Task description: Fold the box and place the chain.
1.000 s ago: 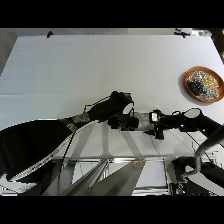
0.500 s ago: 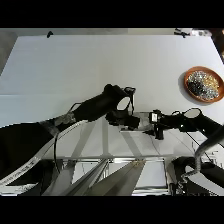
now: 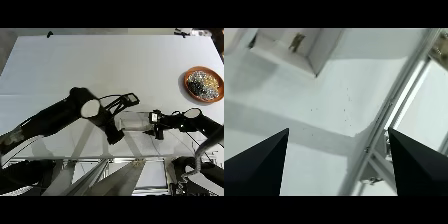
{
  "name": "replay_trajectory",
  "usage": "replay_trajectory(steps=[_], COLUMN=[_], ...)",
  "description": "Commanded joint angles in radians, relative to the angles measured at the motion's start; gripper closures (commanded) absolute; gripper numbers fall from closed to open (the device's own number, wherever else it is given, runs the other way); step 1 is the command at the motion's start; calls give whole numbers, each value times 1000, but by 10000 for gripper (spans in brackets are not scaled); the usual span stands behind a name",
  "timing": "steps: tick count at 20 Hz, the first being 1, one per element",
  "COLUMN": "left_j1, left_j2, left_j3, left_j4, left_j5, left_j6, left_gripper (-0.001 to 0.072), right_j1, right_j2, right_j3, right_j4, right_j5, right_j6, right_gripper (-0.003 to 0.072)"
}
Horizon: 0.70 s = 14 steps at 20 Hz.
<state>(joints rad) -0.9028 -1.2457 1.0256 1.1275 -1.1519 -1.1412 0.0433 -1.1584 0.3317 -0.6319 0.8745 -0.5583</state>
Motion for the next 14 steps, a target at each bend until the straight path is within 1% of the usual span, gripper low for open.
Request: replay_trajectory(steps=[1,3,5,7,9,12,14], left_j1=[60,80,82,82,94,121,154], left_j2=[101,63,-9,-85,-138,-170,-172], left_j3=[-206,-249,-251,-251,-251,-250,-250], left_j4=[-169,-253,-261,-257,-259,-268,-312], left_j5=[212,241,246,287,319,381,405], left_j6=[518,641,716,734,761,779,838], left_gripper=[7,7,9,8,7,7,6], right_j1=[0,0,0,0,0,0,0], right_j2=[0,0,0,0,0,0,0], right_j3=[0,0,0,0,0,0,0], right_j4=[0,0,0,0,0,0,0], right_j5=[0,0,0,0,0,0,0], right_j6=[0,0,0,0,0,0,0], right_gripper=[328,328,328,328,328,328,328])
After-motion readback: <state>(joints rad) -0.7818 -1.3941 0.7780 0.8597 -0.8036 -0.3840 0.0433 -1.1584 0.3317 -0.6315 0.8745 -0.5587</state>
